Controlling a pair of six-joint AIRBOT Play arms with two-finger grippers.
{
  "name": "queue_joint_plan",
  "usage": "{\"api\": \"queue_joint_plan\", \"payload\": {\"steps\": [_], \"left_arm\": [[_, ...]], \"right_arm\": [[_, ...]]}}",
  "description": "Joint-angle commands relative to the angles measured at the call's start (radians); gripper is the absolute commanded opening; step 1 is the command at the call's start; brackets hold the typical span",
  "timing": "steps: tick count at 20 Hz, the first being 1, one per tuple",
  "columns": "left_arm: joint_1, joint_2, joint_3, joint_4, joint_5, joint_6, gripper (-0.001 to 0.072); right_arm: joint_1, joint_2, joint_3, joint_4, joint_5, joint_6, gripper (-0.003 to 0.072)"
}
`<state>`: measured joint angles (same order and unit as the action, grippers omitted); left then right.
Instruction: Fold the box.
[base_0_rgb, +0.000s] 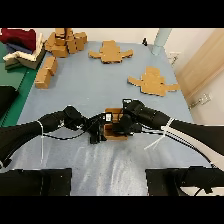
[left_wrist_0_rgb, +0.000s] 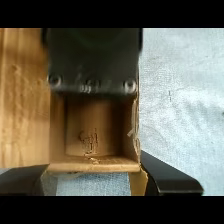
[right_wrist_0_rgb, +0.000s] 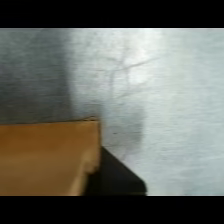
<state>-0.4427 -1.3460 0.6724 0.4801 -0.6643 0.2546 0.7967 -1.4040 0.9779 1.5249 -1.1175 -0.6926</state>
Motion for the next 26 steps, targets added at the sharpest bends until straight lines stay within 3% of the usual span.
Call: {"api": "queue_joint_plan", "payload": {"steps": [1, 4, 6, 8, 19, 20, 21, 23, 26], "left_arm": [[0.000, 0.000, 0.000, -0.002, 0.001, -0.001, 0.0388], [0.000, 0.000, 0.000, -0.002, 0.001, -0.001, 0.0388], [0.000, 0.000, 0.000, -0.002, 0.001, -0.001, 0.0388], [0.000, 0.000, 0.000, -0.002, 0.001, -0.001, 0.0388], [0.000, 0.000, 0.000, -0.002, 0.001, -0.001, 0.0388], [0.000, 0.000, 0.000, -0.002, 0.001, -0.001, 0.0388], [0.000, 0.000, 0.000, -0.002, 0.001, -0.001, 0.0388], [0.000, 0.000, 0.000, -0.002, 0.001, -0.001, 0.0388], [0.000, 0.000, 0.000, -0.002, 0.001, -0.001, 0.0388]], "right_arm": [[0.001, -0.004, 0.001, -0.011, 0.006, 0.004, 0.0003], [0.001, -0.003, 0.002, -0.011, 0.005, 0.003, 0.0004], [0.001, -0.001, 0.004, -0.011, 0.005, 0.003, 0.0295], [0.001, 0.003, 0.007, -0.011, 0.006, 0.003, 0.0299], [0.001, 0.026, 0.007, -0.040, -0.050, 0.004, 0.0288], [0.001, 0.026, 0.006, -0.040, -0.044, 0.004, 0.0263], [0.001, 0.026, 0.005, -0.040, -0.039, 0.004, 0.0160], [0.001, 0.019, 0.005, -0.040, -0.040, 0.003, 0.0030], [0.001, 0.010, 0.005, -0.035, -0.039, -0.008, 0.0003]]}}
